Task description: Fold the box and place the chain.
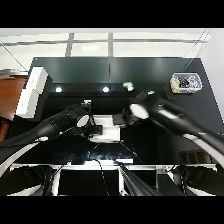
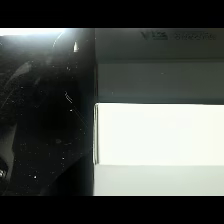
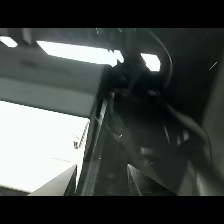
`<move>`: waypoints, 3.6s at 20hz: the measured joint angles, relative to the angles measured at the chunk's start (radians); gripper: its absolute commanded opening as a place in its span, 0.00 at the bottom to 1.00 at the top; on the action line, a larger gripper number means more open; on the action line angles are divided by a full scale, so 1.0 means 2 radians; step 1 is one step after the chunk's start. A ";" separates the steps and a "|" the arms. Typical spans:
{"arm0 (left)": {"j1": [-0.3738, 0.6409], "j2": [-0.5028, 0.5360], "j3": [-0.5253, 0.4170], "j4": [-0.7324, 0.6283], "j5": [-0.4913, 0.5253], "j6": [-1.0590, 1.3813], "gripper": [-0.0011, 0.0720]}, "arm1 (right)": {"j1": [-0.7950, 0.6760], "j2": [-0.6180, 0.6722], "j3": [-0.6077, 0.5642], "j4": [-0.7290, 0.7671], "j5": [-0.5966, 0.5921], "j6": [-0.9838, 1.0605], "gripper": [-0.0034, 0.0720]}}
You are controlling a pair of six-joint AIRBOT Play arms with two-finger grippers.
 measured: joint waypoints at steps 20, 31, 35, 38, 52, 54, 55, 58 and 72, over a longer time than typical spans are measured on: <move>0.000 0.000 0.000 -0.011 -0.004 -0.001 0.05 | -0.475 -0.047 0.031 -0.060 -0.156 -0.154 0.99; 0.002 0.000 0.000 -0.017 -0.004 0.000 0.05 | -0.540 -0.180 0.109 -0.033 -0.190 -0.135 0.98; 0.002 0.000 0.000 -0.017 -0.004 0.000 0.05 | -0.546 -0.195 0.117 -0.033 -0.206 -0.128 0.98; 0.002 0.000 0.000 -0.016 -0.003 0.000 0.05 | -0.547 -0.200 0.121 -0.035 -0.210 -0.126 0.98; 0.002 0.000 0.000 -0.012 -0.001 0.000 0.05 | -0.518 -0.146 0.181 0.086 -0.034 -0.296 0.98; 0.002 0.000 0.000 -0.010 -0.001 0.000 0.05 | -0.491 -0.097 0.136 0.114 -0.014 -0.313 0.98; 0.002 0.000 0.000 -0.008 -0.001 0.000 0.05 | -0.473 -0.068 0.106 0.130 -0.008 -0.318 0.98; 0.002 0.000 0.000 -0.004 0.000 0.000 0.05 | -0.396 0.025 -0.006 0.171 0.004 -0.314 0.98; 0.002 0.000 0.000 0.011 0.008 0.000 0.05 | -0.051 0.057 -0.164 0.221 -0.140 -0.140 0.98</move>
